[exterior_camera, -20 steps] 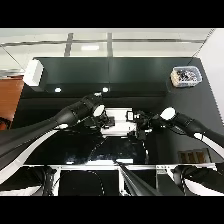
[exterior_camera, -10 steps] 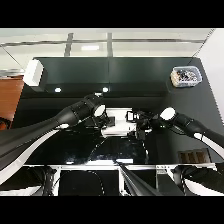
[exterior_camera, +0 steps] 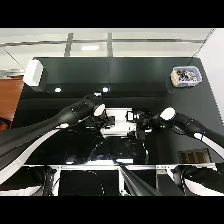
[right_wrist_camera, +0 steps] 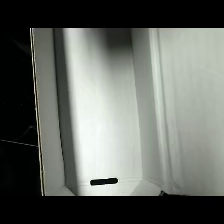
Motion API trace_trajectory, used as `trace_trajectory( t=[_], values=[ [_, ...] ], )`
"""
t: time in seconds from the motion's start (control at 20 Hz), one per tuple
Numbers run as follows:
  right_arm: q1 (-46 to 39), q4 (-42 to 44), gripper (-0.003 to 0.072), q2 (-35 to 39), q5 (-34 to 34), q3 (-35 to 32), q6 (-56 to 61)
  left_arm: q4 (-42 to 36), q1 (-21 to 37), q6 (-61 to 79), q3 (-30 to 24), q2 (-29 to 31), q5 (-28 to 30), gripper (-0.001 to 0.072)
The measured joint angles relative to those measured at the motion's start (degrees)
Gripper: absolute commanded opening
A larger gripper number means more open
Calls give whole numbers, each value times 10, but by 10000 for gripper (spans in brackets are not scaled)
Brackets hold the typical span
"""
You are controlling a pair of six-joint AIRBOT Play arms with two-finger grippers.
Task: Fold the box and place the chain.
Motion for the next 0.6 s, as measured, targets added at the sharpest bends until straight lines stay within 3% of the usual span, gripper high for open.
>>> trace_trajectory(
  t=[0.6],
  values=[
    [0,0,420,0,0,0,0,0,0,4,0,-2,0,441]
  ],
)
